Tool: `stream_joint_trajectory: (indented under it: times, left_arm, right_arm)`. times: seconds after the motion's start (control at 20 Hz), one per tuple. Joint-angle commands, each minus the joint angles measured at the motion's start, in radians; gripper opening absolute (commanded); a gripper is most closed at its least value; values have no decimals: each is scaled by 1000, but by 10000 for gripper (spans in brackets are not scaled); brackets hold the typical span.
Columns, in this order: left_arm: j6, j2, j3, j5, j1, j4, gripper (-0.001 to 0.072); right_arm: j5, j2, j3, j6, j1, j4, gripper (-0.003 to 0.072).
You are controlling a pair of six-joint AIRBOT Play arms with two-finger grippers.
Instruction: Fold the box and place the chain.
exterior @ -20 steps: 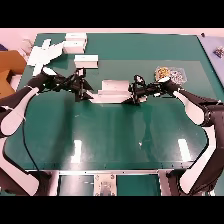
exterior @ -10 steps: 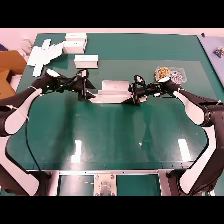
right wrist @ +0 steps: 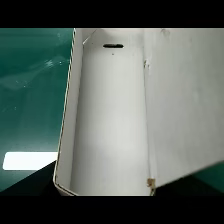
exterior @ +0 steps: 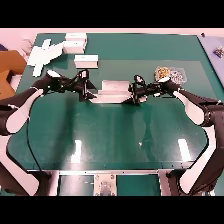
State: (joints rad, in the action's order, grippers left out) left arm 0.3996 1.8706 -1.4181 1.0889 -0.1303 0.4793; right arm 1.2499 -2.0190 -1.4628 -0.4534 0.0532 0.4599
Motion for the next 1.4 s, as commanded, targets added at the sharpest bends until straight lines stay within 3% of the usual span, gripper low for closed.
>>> stream_joint_trajectory:
  times: [0.0, 0.7, 0.75, 0.8, 1.35]
  left_arm:
    - [2, 8, 0, 9, -9, -16, 518]
    - [2, 32, 0, -100, -50, 22, 515]
    - [2, 32, 0, -103, -49, 23, 438]
    - [1, 32, 0, -104, -50, 22, 417]
    - [-37, 32, 0, -78, -50, -15, 415]
  right_arm:
    - [0, 0, 0, 0, 1, 0, 481]
    - [0, 0, 0, 0, 1, 0, 481]
    - [0, 0, 0, 0, 1, 0, 481]
    - [0, 0, 0, 0, 1, 0, 481]
    - [0, 0, 0, 0, 1, 0, 481]
